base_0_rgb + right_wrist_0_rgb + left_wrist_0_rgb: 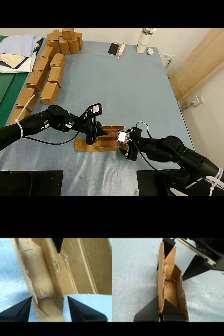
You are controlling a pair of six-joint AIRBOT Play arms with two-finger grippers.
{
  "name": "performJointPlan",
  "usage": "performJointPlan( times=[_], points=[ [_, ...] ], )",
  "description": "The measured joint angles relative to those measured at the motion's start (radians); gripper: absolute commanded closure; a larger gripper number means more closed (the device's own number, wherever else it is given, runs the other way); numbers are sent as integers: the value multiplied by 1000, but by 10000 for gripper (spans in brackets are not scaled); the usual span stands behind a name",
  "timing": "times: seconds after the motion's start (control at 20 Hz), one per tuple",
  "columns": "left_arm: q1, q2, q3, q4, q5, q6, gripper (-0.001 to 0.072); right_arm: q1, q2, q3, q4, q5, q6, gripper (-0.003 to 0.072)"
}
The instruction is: Fold the box.
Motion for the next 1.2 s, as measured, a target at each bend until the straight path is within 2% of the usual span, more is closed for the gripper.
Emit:
performJointPlan(
  times=[0.15,0.3,0.65,1.0,1.15,1.2],
  points=[
    [0,0,0,0,0,0,695,-99,-109,63,187,-78,-224,-27],
    [0,0,0,0,0,0,695,-143,-191,123,266,-137,-328,-26],
    [0,0,0,0,0,0,695,-169,-237,159,242,-209,-396,-25],
    [0,0,0,0,0,0,695,-169,-296,163,281,-230,-452,-21],
    [0,0,0,0,0,0,696,-171,-313,163,293,-228,-466,-10],
    [0,0,0,0,0,0,695,-171,-315,163,295,-227,-469,22]
  ],
)
